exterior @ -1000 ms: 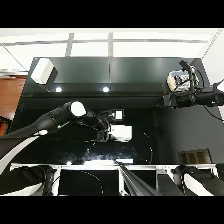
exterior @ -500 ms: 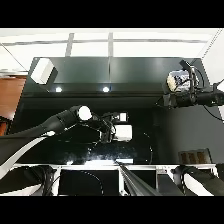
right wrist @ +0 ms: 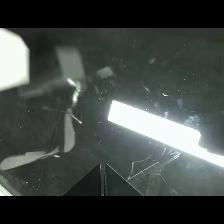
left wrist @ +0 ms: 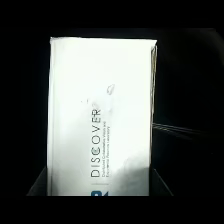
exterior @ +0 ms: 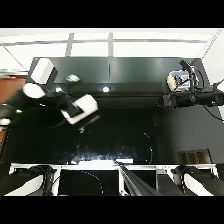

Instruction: Fold the box and place the chain.

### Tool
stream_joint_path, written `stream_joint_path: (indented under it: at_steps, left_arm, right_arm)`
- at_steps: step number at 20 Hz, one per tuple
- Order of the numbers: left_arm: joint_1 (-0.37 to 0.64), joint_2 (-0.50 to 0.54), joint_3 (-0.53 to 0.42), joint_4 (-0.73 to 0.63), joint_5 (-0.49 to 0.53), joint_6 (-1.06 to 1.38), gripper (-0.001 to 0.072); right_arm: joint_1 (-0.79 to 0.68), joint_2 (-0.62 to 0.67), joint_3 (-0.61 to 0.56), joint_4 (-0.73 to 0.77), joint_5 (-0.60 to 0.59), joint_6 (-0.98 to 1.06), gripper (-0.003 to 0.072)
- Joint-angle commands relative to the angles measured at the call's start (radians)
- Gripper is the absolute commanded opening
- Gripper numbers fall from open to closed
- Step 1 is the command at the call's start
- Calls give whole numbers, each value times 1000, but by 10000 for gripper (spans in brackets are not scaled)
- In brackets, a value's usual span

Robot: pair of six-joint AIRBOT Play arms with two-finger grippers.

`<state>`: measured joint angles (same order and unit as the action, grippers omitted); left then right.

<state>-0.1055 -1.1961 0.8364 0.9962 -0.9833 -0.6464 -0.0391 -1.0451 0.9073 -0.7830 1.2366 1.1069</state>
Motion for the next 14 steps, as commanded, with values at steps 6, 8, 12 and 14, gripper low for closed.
stream_joint_path:
  at_steps: [6,8,12,14]
  left_arm:
    - [608,6,14,37,195,-131,367]
    - [611,-67,64,114,238,-131,367]
    - [603,-249,208,132,243,-117,367]
    - [578,-324,273,129,243,-117,367]
  right_arm:
    - [0,0,1,4,-8,0,38]
    - [0,0,1,7,-7,1,38]
    - [0,0,1,7,-7,16,38]
    - [0,0,1,6,-7,24,38]
